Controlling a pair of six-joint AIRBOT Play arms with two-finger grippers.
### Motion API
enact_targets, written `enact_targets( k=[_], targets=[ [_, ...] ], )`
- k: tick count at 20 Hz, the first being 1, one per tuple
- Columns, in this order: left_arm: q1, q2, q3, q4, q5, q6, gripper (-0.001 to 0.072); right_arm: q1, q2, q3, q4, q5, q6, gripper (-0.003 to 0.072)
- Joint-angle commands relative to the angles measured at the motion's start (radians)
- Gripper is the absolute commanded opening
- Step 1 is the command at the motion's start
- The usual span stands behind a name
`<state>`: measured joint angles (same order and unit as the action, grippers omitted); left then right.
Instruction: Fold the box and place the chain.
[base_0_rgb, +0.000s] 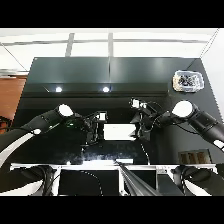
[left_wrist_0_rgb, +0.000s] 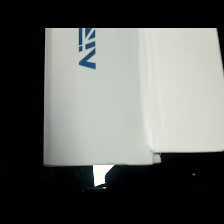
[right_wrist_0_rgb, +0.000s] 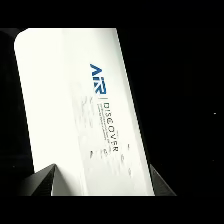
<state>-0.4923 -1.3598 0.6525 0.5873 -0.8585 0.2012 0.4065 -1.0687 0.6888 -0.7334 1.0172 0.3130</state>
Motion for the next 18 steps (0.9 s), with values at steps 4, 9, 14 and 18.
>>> enact_targets(
  k=[4,9,14,18],
  targets=[
    [0.0,0.0,0.0,0.0,0.0,0.0,0.039,0.001,0.002,-0.004,0.007,-0.005,-0.032,0.072],
    [0.0,0.0,0.0,0.0,0.0,0.0,0.039,0.001,0.002,-0.004,0.007,0.008,-0.06,0.072],
    [0.0,0.0,0.0,0.0,0.0,0.0,0.039,0.018,-0.003,-0.005,0.003,0.01,-0.075,0.072],
    [0.0,0.0,0.0,0.0,0.0,0.0,0.039,0.065,-0.003,-0.004,-0.008,-0.066,-0.087,0.072]
  ],
)
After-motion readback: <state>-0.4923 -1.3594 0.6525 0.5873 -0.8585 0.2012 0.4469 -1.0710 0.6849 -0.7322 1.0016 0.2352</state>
